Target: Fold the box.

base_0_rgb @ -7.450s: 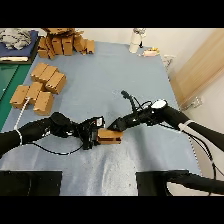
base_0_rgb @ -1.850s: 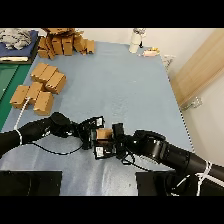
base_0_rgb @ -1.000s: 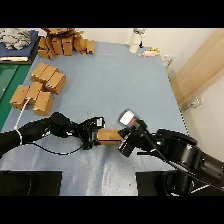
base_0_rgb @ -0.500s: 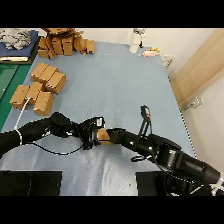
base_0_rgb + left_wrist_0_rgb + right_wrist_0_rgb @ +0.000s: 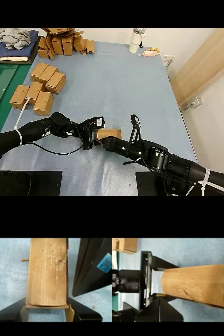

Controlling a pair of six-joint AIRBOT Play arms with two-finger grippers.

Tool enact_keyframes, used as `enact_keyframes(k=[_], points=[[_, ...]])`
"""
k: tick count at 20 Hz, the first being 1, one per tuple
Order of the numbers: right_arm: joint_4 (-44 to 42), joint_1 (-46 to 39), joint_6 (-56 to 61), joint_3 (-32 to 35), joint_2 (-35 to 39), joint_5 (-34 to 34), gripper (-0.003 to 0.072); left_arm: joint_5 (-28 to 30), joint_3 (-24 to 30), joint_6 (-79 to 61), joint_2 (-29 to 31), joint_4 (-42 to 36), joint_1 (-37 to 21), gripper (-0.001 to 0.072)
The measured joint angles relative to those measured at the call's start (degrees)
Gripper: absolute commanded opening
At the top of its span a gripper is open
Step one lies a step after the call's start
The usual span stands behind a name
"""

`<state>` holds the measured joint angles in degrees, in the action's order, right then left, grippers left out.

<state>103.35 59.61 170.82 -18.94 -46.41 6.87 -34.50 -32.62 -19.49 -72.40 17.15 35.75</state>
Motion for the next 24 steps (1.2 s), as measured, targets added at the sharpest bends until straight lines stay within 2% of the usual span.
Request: enact_keyframes(k=[4,8,17,19,24], points=[[0.17,0.5,0.07,0.07,0.02,2.21,0.0,-0.02,0.0,0.0,-0.02,0.0,0.0,0.0479],[0.98,0.63,0.09,0.11,1.09,7.61,-0.0001,-0.02,0.0,0.02,0.0,0.0,0.0,0.0479],[5.33,-0.39,0.15,2.29,9.51,15.43,-0.0005,-0.07,0.0,0.02,0.0,0.0,-0.02,0.0479],[5.14,-1.86,0.15,5.29,11.67,11.72,-0.0005,-0.07,0.0,0.02,0.0,0.0,-0.02,0.0479],[2.16,-7.45,0.17,14.53,17.16,-5.81,-0.0005,-0.09,0.0,0.02,0.0,0.0,-0.02,0.0479]])
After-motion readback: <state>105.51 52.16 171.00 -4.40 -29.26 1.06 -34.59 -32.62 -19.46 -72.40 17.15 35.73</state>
